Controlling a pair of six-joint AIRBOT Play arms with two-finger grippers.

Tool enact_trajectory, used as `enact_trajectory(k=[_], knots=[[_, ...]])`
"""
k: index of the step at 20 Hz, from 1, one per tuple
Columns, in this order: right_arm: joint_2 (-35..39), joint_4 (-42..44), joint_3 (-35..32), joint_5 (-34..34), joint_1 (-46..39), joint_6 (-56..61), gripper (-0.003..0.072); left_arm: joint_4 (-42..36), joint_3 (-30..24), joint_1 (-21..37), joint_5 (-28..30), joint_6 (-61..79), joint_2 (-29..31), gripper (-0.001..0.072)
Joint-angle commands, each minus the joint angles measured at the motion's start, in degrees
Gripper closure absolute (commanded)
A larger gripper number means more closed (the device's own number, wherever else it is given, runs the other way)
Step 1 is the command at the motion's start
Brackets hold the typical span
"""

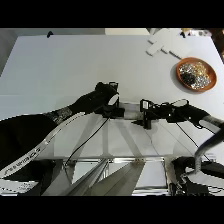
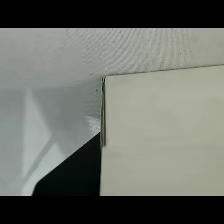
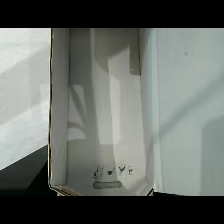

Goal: Fold the box and place the chain.

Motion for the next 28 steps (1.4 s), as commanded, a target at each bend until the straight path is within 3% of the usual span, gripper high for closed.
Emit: enact_trajectory(k=[1,2,3,10,15,16,17,20,24,28], knots=[[0.00,0.02,0.02,0.00,0.00,0.04,0.0229,-0.24,0.07,-0.07,-0.96,-0.31,0.13,0.0471],[0.00,0.02,0.02,0.00,0.00,0.04,0.0229,-0.20,0.07,0.02,-2.14,0.26,0.31,0.0353],[0.00,0.02,0.02,0.00,0.00,0.04,0.0229,-0.17,0.07,0.22,-3.13,0.26,0.57,0.0284],[0.00,0.02,0.02,0.00,0.00,0.04,0.0229,-1.60,0.07,4.17,-6.05,11.17,6.71,0.0277],[0.00,0.02,0.02,0.00,0.00,0.04,0.0229,-11.58,0.07,9.25,-16.61,35.19,11.47,0.0271],[0.00,0.02,0.02,0.00,0.00,0.04,0.0229,-11.04,0.07,10.45,-16.85,40.13,12.50,0.0185],[0.00,0.02,0.02,0.00,0.00,0.04,0.0229,-10.45,0.07,11.98,-16.26,44.63,13.81,-0.0002],[0.00,0.02,0.02,0.00,0.00,0.04,0.0229,-11.91,0.07,17.49,-13.60,52.28,17.46,0.0012],[0.00,0.02,0.02,0.00,0.00,0.04,0.0229,-24.20,-1.70,23.87,-12.09,84.96,18.40,0.0011],[0.00,0.02,0.02,0.00,0.00,0.04,0.0229,-35.98,-11.91,26.14,1.29,123.14,18.27,0.0007]])
